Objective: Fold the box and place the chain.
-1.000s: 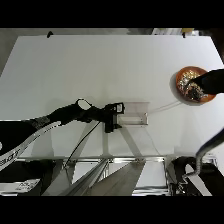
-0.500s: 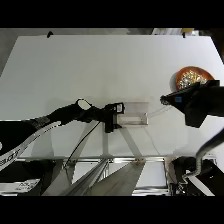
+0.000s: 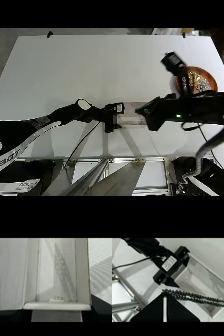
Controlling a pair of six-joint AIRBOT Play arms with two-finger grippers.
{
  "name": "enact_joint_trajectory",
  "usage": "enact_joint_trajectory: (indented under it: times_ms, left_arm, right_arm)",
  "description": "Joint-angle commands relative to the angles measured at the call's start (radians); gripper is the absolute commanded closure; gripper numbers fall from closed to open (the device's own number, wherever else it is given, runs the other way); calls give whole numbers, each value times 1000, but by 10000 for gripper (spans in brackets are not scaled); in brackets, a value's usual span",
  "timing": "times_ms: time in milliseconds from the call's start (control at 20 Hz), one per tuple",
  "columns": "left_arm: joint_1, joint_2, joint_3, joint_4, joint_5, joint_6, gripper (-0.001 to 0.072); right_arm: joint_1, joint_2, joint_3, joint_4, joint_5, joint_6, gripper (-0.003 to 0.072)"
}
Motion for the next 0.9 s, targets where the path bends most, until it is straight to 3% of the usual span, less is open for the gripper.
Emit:
enact_joint_trajectory:
  times_ms: [0,650,750,850]
  left_arm:
    - [0,0,0,0,0,0,432]
    - [0,0,0,0,0,0,432]
    - [0,0,0,0,0,0,432]
    - [0,0,0,0,0,0,432]
  right_arm:
    - [42,-77,-87,-5,-105,0,667]
    - [43,-146,-259,-8,-241,0,658]
    - [43,-146,-274,-22,-245,0,493]
    - [30,-146,-264,-27,-233,0,462]
